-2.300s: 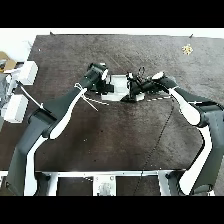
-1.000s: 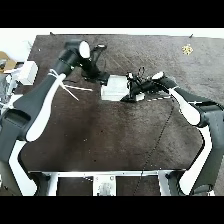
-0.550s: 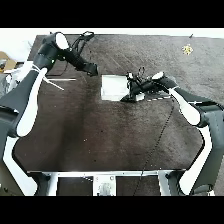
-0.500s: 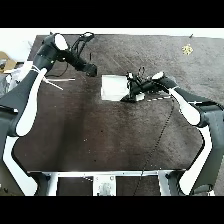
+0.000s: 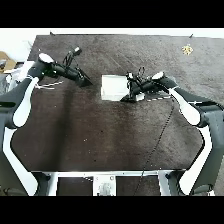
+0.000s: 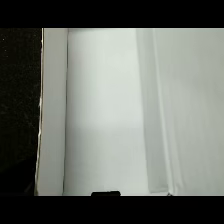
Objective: Fold the box and place the chain.
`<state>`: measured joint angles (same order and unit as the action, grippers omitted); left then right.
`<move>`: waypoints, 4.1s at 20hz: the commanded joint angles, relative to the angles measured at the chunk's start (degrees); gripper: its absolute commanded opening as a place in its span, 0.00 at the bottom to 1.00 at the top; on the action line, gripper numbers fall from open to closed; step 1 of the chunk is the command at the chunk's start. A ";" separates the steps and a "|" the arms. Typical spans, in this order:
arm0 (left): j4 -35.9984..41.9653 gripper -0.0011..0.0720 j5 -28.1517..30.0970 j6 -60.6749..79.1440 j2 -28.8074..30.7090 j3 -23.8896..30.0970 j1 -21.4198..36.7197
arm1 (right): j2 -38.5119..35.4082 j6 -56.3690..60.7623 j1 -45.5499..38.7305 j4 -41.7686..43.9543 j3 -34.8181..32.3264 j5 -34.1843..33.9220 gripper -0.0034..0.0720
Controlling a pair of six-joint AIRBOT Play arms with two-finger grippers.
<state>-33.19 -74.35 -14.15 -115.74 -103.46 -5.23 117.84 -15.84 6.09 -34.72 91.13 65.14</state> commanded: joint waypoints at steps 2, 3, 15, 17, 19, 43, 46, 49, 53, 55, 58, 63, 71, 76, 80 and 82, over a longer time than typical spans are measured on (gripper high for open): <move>5.31 0.88 -4.85 18.36 -4.39 0.81 1.16 | 0.02 0.00 0.04 0.02 0.00 0.02 0.64; 5.35 1.00 -4.98 21.90 -4.74 0.87 1.14 | 0.04 0.00 0.04 0.00 0.00 0.02 0.64; 12.22 1.00 -3.82 33.79 -9.35 0.72 -1.38 | 0.04 0.00 0.04 0.00 0.00 0.02 0.64; 12.55 1.00 -2.23 34.29 -9.35 0.57 -1.40 | 0.04 0.00 0.04 0.00 0.00 0.00 0.64; 12.57 1.00 -2.51 34.67 -9.35 0.57 -1.40 | 0.04 0.00 0.04 0.00 0.00 0.00 0.64; 12.15 0.93 -1.97 34.16 -10.58 -1.40 -3.06 | 0.02 0.00 0.04 0.00 0.00 0.02 0.64; 11.19 0.93 -5.51 33.53 -11.04 -1.40 -3.06 | 0.04 0.00 0.04 0.00 0.00 0.00 0.64; 8.52 0.93 -6.05 32.41 -11.37 -1.38 -3.06 | 0.04 0.00 0.04 0.00 0.00 0.02 0.64; 11.58 0.93 -6.01 32.65 -11.41 -1.38 -3.06 | 0.04 0.00 0.04 0.00 0.00 0.02 0.64; 13.11 0.93 -5.99 33.38 -11.47 -1.40 -3.06 | 0.02 0.00 0.04 0.00 0.00 0.02 0.64; 14.32 0.93 -5.68 33.68 -12.68 -1.40 -3.08 | 0.04 0.00 0.04 0.00 0.00 0.02 0.64; 13.75 0.93 -5.20 33.83 -14.23 -1.38 -5.75 | 0.04 0.00 0.04 0.00 0.00 0.02 0.64; 13.90 0.93 -1.86 34.42 -15.21 -1.36 -6.69 | 0.04 0.00 0.02 0.00 0.00 0.00 0.64; 13.53 0.93 -0.09 35.65 -15.21 -1.36 -6.75 | 0.02 0.00 0.04 0.00 0.00 0.02 0.64; 14.08 0.93 -0.33 35.69 -15.21 -1.36 -6.80 | 0.04 0.00 0.04 0.00 0.00 0.02 0.64; 14.84 0.93 -1.14 35.69 -15.21 -1.36 -6.80 | 0.04 0.00 0.04 0.00 0.00 0.00 0.64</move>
<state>-19.25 -74.96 21.43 -130.96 -104.79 -12.05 117.84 -15.79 6.09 -34.72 91.13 65.19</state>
